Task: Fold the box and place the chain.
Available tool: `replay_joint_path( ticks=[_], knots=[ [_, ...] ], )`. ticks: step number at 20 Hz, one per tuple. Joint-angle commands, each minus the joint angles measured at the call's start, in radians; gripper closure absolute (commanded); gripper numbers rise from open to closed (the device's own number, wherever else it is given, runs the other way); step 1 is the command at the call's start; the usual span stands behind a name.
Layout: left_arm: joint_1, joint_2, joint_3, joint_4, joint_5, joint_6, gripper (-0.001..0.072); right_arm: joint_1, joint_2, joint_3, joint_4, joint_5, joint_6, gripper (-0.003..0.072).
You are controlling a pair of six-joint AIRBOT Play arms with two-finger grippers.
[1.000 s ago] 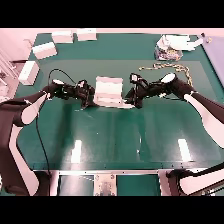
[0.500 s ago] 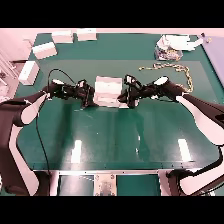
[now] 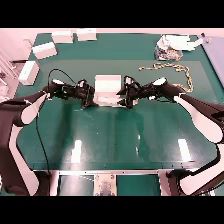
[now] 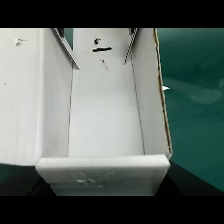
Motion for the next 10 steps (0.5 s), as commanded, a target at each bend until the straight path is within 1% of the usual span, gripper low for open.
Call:
replay_joint_path(
  ticks=[1, 4, 5, 6, 7, 8, 9, 10],
  knots=[
    [0.000, 0.000, 0.000, 0.002, -0.004, 0.001, 0.0241, -0.001, -0.005, 0.001, 0.000, -0.008, -0.040, 0.0050],
    [0.000, 0.000, 0.000, 0.002, -0.004, 0.001, 0.0241, -0.004, -0.004, 0.001, -0.005, -0.008, -0.039, 0.0053],
    [0.000, 0.000, 0.000, 0.002, -0.004, 0.001, 0.0241, -0.010, -0.003, 0.001, -0.016, -0.008, -0.035, 0.0121],
    [0.000, 0.000, 0.000, 0.002, -0.004, 0.001, 0.0241, -0.015, -0.003, 0.002, -0.029, -0.008, -0.013, 0.0263],
    [0.000, 0.000, 0.000, 0.002, -0.004, 0.001, 0.0241, -0.024, -0.001, 0.001, -0.039, -0.007, 0.015, 0.0366],
    [0.000, 0.000, 0.000, 0.002, -0.004, 0.001, 0.0241, -0.034, 0.004, 0.001, -0.042, 0.002, 0.044, 0.0447],
    [0.000, 0.000, 0.000, 0.002, -0.004, 0.001, 0.0241, -0.043, 0.013, 0.002, -0.041, 0.019, 0.061, 0.0551],
    [0.000, 0.000, 0.000, 0.002, -0.004, 0.001, 0.0241, -0.053, 0.028, 0.001, -0.041, 0.041, 0.066, 0.0607]
  ],
)
